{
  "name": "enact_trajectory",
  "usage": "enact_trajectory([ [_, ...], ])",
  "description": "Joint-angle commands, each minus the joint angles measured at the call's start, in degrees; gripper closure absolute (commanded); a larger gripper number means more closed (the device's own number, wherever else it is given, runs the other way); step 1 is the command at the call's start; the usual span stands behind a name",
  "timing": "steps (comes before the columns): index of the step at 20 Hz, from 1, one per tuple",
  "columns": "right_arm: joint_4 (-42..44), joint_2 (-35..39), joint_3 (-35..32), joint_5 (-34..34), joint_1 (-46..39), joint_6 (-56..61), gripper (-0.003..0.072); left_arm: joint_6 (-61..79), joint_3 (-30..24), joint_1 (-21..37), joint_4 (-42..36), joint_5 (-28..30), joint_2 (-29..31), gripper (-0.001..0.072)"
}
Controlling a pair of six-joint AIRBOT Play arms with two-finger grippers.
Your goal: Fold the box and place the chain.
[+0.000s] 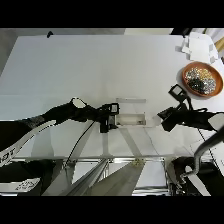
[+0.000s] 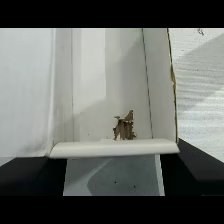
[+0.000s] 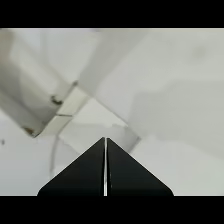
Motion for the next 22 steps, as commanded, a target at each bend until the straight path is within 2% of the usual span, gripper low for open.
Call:
enact_trajectory([
  [1,-4.37,-0.33,2.21,0.44,-5.05,17.59,0.0676,0.02,0.0,0.04,0.02,0.0,0.02,0.0576],
  [5,-4.46,-8.07,2.19,1.79,-8.52,18.86,0.0676,0.02,0.0,0.04,0.02,0.0,0.02,0.0576],
  [9,-1.22,-18.67,2.12,1.22,-8.5,18.58,0.0676,0.02,0.0,0.04,0.02,0.0,0.02,0.0576],
  [12,-1.03,-23.89,2.12,0.26,-8.5,18.58,0.0676,0.02,0.0,0.04,0.02,0.02,0.02,0.0576],
  [15,1.29,-26.8,2.08,0.07,-8.5,16.55,0.0676,0.02,0.0,0.04,0.02,0.0,0.02,0.0576],
  [19,7.65,-27.02,1.75,0.59,-8.5,11.98,0.0676,0.02,0.0,0.04,0.02,0.0,0.02,0.0576],
  [22,7.15,-27.65,0.59,-0.35,-7.65,12.09,0.0676,0.02,0.0,0.04,0.02,0.0,0.02,0.0576],
])
